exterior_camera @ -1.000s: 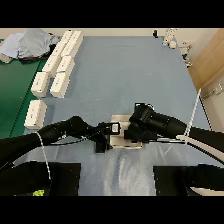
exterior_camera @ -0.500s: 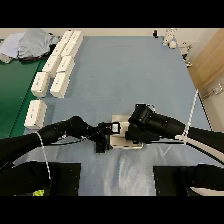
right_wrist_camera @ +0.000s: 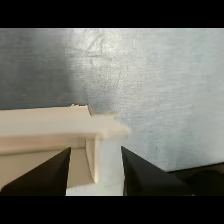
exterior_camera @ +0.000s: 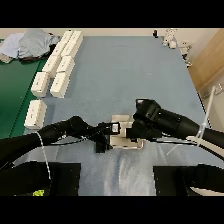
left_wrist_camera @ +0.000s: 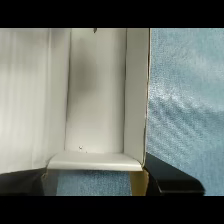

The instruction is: Fold the box.

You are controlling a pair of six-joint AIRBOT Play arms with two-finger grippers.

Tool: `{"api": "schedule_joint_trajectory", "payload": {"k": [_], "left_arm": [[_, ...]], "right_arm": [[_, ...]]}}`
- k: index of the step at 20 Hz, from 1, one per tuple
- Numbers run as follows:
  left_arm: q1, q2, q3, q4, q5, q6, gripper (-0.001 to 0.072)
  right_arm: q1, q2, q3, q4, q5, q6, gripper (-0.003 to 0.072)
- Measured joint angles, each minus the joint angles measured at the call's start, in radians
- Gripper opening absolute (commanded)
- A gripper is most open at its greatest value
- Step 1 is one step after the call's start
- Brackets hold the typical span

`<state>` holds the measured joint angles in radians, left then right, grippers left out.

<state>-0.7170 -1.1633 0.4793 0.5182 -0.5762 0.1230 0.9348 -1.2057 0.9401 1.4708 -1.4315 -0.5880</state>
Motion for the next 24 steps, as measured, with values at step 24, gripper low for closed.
{"api": "schedule_joint_trajectory", "payload": {"k": [24], "left_arm": [[0.0, 0.0, 0.0, 0.001, 0.0, 0.0, 0.0419]], "right_arm": [[-0.864, -0.363, 0.044, 1.007, -0.089, -1.285, 0.0002]]}}
